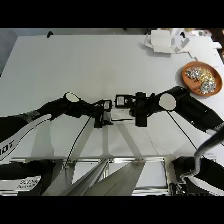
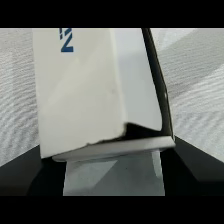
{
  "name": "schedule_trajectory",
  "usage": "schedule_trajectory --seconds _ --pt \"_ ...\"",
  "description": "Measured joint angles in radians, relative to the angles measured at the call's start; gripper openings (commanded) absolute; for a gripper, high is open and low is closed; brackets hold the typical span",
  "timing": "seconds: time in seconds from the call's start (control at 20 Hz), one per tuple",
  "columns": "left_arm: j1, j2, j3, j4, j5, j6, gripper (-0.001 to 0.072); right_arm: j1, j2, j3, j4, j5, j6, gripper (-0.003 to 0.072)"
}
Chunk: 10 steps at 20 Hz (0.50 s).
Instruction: Fold the box and place the chain.
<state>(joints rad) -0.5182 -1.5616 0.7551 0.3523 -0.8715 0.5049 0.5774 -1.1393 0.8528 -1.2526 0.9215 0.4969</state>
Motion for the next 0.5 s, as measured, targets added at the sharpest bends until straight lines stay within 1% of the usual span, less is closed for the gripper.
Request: schedule_trajectory --seconds 0.25,0.5 --pt "0.0 0.0 0.0 0.0 0.0 0.0 0.017 0.0 0.005 0.0 0.003 -0.004 0.0 0.0074" --pt "0.0 0.0 0.0 0.0 -0.001 0.0 0.017 0.0 -0.002 -0.009 0.038 -0.004 0.0 0.0074"
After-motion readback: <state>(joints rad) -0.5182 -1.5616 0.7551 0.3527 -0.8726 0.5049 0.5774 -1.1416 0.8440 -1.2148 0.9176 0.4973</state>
